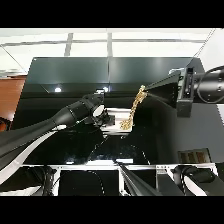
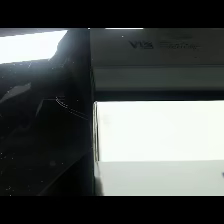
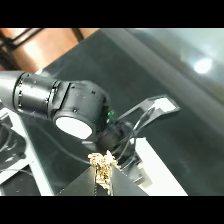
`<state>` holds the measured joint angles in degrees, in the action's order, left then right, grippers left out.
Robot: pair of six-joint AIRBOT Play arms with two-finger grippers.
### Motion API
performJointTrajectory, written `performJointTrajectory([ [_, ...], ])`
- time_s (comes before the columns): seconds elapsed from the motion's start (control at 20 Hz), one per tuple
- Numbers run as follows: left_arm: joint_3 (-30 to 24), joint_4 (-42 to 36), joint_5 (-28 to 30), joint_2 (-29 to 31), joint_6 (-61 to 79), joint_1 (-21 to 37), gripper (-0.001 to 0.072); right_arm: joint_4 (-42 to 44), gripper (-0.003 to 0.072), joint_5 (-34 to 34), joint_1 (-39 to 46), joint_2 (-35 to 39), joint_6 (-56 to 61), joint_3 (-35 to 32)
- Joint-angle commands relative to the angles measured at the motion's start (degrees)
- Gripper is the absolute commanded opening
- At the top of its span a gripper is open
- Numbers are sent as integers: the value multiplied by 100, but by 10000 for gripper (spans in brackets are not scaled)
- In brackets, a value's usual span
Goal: Fold the box and place the chain.
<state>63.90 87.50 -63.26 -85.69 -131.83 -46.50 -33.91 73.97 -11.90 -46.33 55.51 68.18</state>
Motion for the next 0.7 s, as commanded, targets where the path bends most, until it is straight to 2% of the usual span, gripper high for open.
performJointTrajectory([
  [0.0,0,2,2,-2,2,2,28,114,16,-13,-186,-120,92,-302],
  [0.2,0,2,2,-2,2,2,27,-114,16,-472,-487,-361,328,-686],
  [0.4,0,2,2,-2,2,2,28,-573,17,-516,-490,-647,452,-1233],
  [0.55,0,2,2,-2,2,2,28,-538,18,-623,-492,-758,457,-1744],
  [0.6,0,2,2,-2,2,2,28,-540,46,-717,-490,-758,457,-1878],
  [0.65,0,2,2,-2,2,2,28,-570,275,-774,-487,-758,457,-1934],
])
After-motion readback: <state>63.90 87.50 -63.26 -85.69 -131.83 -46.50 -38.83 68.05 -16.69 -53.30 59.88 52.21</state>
